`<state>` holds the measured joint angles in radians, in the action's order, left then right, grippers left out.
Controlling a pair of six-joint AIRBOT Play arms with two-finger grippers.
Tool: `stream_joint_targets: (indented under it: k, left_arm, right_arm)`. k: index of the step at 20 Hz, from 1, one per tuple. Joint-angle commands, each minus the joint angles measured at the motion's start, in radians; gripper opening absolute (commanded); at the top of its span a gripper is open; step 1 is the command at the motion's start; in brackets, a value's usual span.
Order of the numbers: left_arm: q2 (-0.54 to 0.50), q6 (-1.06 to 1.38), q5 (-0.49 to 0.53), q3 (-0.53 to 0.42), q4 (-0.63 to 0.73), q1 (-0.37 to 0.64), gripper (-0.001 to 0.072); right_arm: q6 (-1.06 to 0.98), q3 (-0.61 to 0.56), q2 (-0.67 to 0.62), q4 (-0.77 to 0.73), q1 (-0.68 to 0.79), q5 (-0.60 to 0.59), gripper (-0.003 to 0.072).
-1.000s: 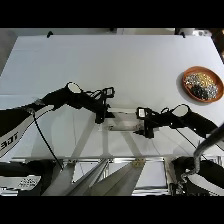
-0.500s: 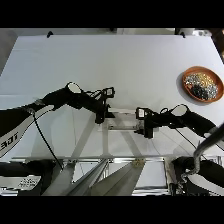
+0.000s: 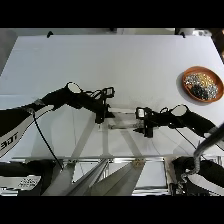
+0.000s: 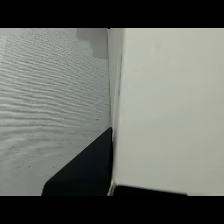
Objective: Fold the box and place the chain.
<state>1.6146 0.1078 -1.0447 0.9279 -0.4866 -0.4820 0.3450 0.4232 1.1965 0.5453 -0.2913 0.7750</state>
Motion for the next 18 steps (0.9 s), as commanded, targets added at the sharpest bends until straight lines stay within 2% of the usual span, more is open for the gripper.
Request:
stream_joint_targets:
  k: [1,2,8,13,15,18]
  left_arm:
    - [0.001,0.000,0.000,0.001,-0.001,0.000,0.0013]
    - [0.001,0.000,0.000,0.001,-0.001,0.000,0.0013]
    - [0.001,0.000,0.000,0.001,-0.001,0.000,0.0013]
    - [0.001,0.000,0.000,0.001,-0.001,0.000,0.0013]
    - [0.001,0.000,0.000,0.001,-0.001,0.000,0.0013]
    - [0.001,0.000,0.000,0.001,-0.001,0.000,0.0013]
  right_arm:
    - [0.005,0.000,0.000,-0.004,0.000,-0.008,0.0426]
    - [0.004,0.000,0.000,-0.003,0.000,-0.008,0.0394]
    - [0.004,0.000,0.000,0.000,0.000,-0.007,0.0398]
    - [0.009,0.000,0.000,-0.015,0.000,-0.009,0.0420]
    - [0.034,0.000,0.000,-0.024,0.000,-0.009,0.0484]
    - [0.050,0.000,0.000,-0.026,0.000,-0.008,0.0483]
